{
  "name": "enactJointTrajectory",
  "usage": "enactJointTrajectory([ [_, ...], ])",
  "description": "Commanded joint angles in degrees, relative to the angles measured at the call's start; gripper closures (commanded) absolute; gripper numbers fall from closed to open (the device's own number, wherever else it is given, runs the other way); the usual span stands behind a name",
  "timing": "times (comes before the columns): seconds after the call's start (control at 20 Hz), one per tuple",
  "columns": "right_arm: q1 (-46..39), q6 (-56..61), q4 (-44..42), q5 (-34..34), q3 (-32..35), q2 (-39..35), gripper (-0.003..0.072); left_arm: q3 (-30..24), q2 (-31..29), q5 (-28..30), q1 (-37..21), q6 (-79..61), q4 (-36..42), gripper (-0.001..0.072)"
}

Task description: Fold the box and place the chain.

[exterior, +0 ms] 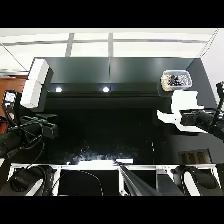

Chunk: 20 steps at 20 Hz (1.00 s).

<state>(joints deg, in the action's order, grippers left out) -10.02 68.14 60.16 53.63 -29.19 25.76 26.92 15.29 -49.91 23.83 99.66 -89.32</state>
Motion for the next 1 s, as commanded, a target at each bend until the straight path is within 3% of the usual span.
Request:
enactJointTrajectory([
  [0.0, 0.02, 0.00, -0.02, 0.02, 0.02, -0.04, 0.0665, -0.02, -0.02, 0.00, 0.04, -0.02, 0.00, 0.0679],
  [0.7, 0.02, 0.00, -0.02, 0.02, 0.02, -0.07, 0.0666, -0.02, -0.02, 0.46, 0.04, -0.02, 0.00, 0.0678],
  [0.95, 0.02, 0.04, -4.35, -2.14, 0.02, -0.04, 0.0665, -0.09, 0.17, 8.61, 0.04, -0.02, -0.02, 0.0679],
])
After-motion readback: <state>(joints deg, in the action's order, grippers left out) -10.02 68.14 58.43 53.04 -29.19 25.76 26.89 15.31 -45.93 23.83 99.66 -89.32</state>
